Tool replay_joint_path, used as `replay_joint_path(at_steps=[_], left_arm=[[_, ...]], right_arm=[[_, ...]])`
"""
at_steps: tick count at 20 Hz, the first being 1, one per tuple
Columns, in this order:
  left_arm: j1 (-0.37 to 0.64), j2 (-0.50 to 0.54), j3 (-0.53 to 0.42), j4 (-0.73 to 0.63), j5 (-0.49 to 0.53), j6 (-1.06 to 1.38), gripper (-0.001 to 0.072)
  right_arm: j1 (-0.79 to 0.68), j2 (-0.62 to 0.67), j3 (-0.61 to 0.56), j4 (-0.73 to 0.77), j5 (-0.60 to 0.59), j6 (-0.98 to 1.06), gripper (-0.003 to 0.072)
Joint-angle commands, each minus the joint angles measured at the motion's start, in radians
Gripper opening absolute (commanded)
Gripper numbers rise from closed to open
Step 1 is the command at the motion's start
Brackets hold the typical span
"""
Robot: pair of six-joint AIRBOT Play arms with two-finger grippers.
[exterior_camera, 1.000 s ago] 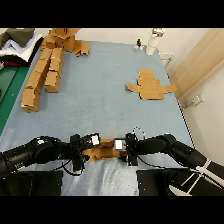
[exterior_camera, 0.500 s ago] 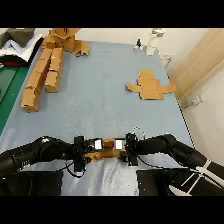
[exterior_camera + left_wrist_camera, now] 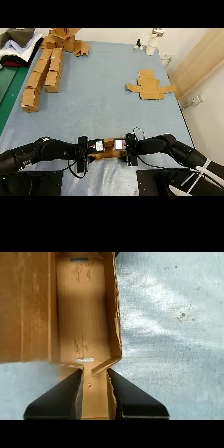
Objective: Fold the box.
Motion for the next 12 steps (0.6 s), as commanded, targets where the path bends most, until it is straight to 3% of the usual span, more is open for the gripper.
replay_joint_path(at_steps=[1,6,7,8,12], left_arm=[[0.000,-0.007,0.000,-0.014,0.049,0.022,0.0214],[0.000,-0.021,0.000,-0.019,0.073,0.022,0.0213],[0.000,-0.021,0.000,-0.035,0.083,0.022,0.0150],[0.000,-0.021,0.000,-0.058,0.092,0.023,0.0036],[0.000,-0.033,0.000,-0.132,0.090,0.084,0.0033]], right_arm=[[0.000,0.000,-0.001,0.000,0.000,0.000,0.0483],[0.000,0.000,-0.001,0.000,0.000,0.000,0.0482],[0.000,0.000,-0.001,0.000,0.000,0.000,0.0482],[0.000,0.000,-0.001,0.000,0.000,0.000,0.0483],[0.000,0.001,-0.001,0.000,0.000,0.000,0.0483]])
